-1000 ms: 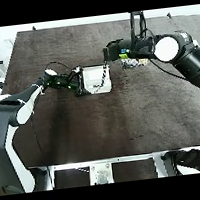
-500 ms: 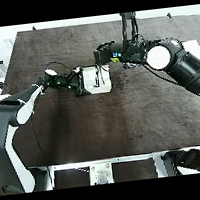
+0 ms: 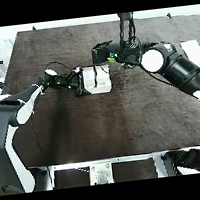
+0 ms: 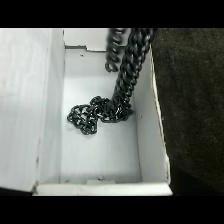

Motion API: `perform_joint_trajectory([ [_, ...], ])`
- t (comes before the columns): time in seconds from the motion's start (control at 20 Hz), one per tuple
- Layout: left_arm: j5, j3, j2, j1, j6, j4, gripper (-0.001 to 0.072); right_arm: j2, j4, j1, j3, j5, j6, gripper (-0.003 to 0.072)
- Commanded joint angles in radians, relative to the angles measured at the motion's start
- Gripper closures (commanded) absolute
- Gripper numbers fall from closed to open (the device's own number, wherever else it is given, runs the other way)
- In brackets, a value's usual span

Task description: Fold the box and place the chain.

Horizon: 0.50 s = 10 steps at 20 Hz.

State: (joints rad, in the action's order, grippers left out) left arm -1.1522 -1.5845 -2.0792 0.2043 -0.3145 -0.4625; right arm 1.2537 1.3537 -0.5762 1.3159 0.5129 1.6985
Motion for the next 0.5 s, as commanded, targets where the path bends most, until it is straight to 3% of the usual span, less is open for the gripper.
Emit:
perform_joint_trajectory([
  [0.0,0.000,0.000,0.000,-0.001,0.000,0.000,0.0302,0.027,-0.003,-0.001,-0.019,-0.007,0.000,0.0683],
  [0.25,0.000,0.000,0.000,-0.001,0.000,0.000,0.0302,0.050,-0.003,0.000,-0.135,-0.020,0.000,0.0683],
  [0.45,0.000,0.000,0.000,-0.001,0.000,0.000,0.0302,0.151,-0.004,0.000,-0.202,-0.093,0.000,0.0683],
])
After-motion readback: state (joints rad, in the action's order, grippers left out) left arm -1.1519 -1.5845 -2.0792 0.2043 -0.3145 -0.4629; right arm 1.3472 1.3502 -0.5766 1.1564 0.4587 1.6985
